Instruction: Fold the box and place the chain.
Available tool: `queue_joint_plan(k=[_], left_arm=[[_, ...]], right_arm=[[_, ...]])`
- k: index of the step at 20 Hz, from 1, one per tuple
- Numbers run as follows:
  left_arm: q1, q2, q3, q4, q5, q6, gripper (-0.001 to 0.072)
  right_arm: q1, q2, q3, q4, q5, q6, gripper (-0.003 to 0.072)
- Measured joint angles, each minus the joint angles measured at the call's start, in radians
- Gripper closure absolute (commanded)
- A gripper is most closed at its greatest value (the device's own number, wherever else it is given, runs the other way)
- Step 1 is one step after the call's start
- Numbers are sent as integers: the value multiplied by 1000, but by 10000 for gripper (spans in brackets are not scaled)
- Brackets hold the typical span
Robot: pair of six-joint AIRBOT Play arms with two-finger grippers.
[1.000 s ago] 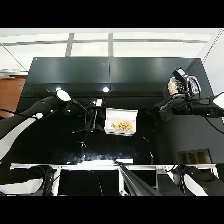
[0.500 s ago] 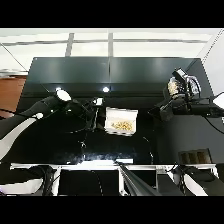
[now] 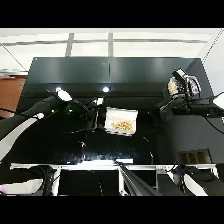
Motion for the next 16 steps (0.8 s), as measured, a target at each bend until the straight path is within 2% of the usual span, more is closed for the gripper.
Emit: queue_joint_plan(k=[16], left_arm=[[-23, -5, 0, 18, 26, 13, -5]], right_arm=[[0, 0, 0, -1, 0, 0, -14]])
